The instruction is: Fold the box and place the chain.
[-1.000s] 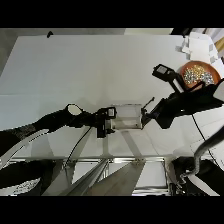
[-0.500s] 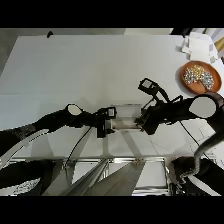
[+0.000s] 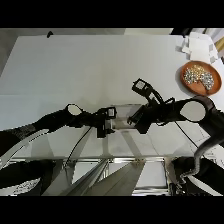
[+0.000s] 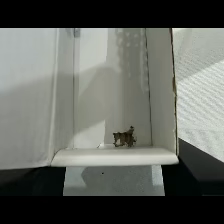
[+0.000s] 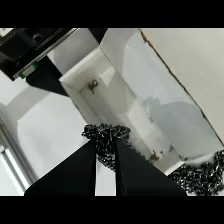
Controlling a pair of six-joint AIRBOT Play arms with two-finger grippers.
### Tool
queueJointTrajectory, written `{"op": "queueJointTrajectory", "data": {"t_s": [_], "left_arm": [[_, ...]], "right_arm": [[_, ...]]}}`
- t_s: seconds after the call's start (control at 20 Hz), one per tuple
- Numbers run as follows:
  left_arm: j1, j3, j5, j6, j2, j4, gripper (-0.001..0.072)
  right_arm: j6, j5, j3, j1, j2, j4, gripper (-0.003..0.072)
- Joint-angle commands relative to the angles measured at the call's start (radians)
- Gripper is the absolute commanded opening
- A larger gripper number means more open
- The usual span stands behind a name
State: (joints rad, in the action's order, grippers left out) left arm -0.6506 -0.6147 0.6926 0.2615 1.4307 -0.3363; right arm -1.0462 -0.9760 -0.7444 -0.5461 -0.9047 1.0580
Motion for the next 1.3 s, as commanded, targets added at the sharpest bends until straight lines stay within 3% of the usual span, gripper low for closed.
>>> {"op": "queueJointTrajectory", "data": {"t_s": [0.0,0.4,0.8,0.95,1.25], "left_arm": [[0.001,0.000,0.000,0.000,0.000,0.000,0.0031],[0.001,0.000,0.000,0.000,0.000,0.000,0.0031],[0.001,0.000,0.000,0.000,0.000,0.000,0.0031],[0.001,0.000,0.000,0.000,0.000,0.000,0.0031],[0.001,0.000,0.000,0.000,0.000,0.000,0.0031]], "right_arm": [[-0.004,0.079,0.002,-0.005,-0.026,-0.001,0.0010],[-0.002,0.093,0.002,-0.005,-0.204,-0.047,0.0011],[0.001,0.060,0.002,-0.005,-0.209,-0.047,0.0013],[0.000,0.051,0.002,-0.005,-0.209,-0.047,0.0138],[0.000,0.036,0.002,-0.005,-0.208,-0.058,0.0138]]}}
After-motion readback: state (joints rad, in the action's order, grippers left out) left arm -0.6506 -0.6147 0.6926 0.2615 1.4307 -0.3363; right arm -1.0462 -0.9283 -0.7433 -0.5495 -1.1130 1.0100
